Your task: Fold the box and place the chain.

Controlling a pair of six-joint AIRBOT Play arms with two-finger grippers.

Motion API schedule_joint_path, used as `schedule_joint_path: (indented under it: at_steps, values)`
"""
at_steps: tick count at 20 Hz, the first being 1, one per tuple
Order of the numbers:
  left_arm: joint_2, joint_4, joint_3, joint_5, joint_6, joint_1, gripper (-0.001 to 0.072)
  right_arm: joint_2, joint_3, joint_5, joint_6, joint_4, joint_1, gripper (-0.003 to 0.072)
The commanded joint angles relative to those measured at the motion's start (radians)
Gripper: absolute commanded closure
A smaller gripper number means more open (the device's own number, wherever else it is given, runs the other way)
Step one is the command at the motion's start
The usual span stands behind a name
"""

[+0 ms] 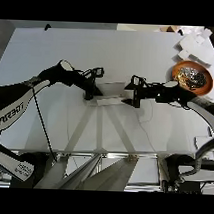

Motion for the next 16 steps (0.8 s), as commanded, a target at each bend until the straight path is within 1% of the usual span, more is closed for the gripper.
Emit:
schedule_joint_path:
  at_steps: [1, 5, 16]
  values:
    - [0.000, 0.000, 0.000, -0.002, 0.000, -0.001, 0.0696, -0.020, 0.024, 0.061, -0.029, -0.013, -0.001, -0.0004]
    - [0.000, 0.000, 0.000, -0.002, 0.000, -0.001, 0.0696, -0.025, 0.024, 0.058, -0.023, -0.090, 0.008, -0.0004]
    - [0.000, 0.000, 0.000, -0.002, 0.000, 0.000, 0.0696, -0.082, 0.024, 0.046, -0.016, -0.071, 0.035, -0.0004]
